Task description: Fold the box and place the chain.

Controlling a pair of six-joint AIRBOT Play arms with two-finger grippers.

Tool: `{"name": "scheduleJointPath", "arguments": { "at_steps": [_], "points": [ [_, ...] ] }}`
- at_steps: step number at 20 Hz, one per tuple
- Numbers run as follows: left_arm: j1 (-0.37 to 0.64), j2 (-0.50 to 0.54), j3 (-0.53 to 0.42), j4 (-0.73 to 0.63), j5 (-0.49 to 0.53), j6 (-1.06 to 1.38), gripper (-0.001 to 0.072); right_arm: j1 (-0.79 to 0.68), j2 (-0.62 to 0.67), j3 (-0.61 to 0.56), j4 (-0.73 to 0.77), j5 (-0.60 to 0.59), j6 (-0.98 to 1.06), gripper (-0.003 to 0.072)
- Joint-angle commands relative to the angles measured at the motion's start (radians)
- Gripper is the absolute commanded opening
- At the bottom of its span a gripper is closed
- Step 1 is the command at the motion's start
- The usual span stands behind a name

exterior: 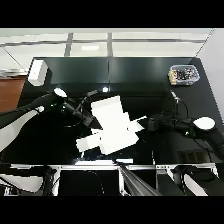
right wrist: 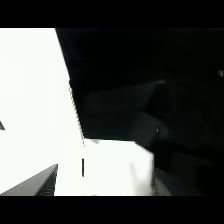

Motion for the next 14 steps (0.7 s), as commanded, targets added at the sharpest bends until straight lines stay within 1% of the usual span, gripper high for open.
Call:
{"name": "scheduleJointPath", "arguments": {
  "at_steps": [1,2,3,4,5,6,7,9,11,14],
  "points": [
    [-0.011,0.054,0.008,0.123,0.054,-0.05,0.0019,-0.014,0.002,0.177,-0.31,0.27,-0.079,0.064],
    [-0.027,0.091,0.008,0.177,0.116,-0.066,0.0019,-0.015,0.002,0.23,-0.386,0.371,-0.078,0.064],
    [-0.045,0.134,0.008,0.177,0.183,-0.054,0.0019,-0.015,0.002,0.256,-0.425,0.439,-0.078,0.064],
    [-0.068,0.175,0.008,0.146,0.249,-0.018,0.002,-0.014,0.002,0.256,-0.431,0.455,-0.078,0.064],
    [-0.099,0.211,0.008,0.104,0.315,0.063,0.0023,-0.008,0.002,0.252,-0.447,0.439,-0.079,0.064],
    [-0.128,0.228,0.009,0.092,0.359,0.169,0.0024,0.0,0.002,0.249,-0.472,0.414,-0.08,0.064],
    [-0.158,0.231,0.01,0.1,0.39,0.306,0.0024,0.015,0.001,0.247,-0.497,0.383,-0.095,0.064],
    [-0.204,0.222,0.009,0.144,0.421,0.472,0.0023,0.048,0.001,0.24,-0.51,0.332,-0.162,0.064],
    [-0.235,0.208,0.009,0.174,0.448,0.495,0.0023,0.087,0.001,0.214,-0.509,0.275,-0.244,0.064],
    [-0.24,0.171,0.008,0.204,0.489,0.495,0.0023,0.16,-0.001,0.152,-0.506,0.179,-0.359,0.064]
  ]
}}
